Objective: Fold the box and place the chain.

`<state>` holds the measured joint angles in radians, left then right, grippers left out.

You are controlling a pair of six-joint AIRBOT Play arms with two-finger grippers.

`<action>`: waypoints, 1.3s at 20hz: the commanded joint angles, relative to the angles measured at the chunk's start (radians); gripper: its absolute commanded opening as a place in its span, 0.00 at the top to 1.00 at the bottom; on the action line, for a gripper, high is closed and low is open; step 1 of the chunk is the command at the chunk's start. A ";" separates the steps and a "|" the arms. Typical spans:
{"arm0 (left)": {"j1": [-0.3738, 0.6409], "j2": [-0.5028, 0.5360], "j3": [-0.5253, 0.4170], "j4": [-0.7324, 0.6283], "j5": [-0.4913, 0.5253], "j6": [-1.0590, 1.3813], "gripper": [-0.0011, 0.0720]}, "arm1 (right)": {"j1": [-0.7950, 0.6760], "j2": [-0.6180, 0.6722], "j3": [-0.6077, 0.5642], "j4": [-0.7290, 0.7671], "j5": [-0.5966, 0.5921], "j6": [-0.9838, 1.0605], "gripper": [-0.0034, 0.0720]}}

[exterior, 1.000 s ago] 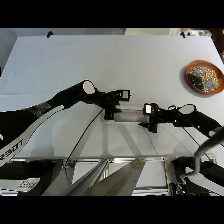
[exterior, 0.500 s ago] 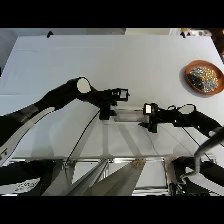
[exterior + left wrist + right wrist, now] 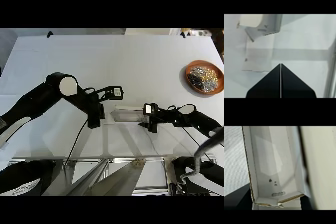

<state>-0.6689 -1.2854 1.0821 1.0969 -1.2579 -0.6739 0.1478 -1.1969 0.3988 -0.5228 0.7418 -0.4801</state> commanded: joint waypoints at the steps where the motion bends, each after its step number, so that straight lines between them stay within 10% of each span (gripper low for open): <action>1: -0.040 -0.006 0.000 -0.082 0.002 -0.021 0.98 | 0.000 0.000 0.000 0.000 0.000 0.000 0.48; 7: -0.080 -0.128 0.000 -0.296 0.153 0.110 0.98 | 0.000 0.000 0.000 0.000 0.000 0.000 0.48; 17: -0.078 -0.184 0.000 -0.394 0.752 0.059 0.98 | 0.000 0.000 0.000 0.000 0.000 0.000 0.48; 26: -0.078 -0.338 0.000 -0.393 0.661 -0.031 0.98 | 0.000 0.000 0.000 0.000 0.000 0.000 0.48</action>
<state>-0.7471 -1.5925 1.0824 0.7033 -0.5499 -0.6830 0.1478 -1.1969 0.3988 -0.5220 0.7418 -0.4793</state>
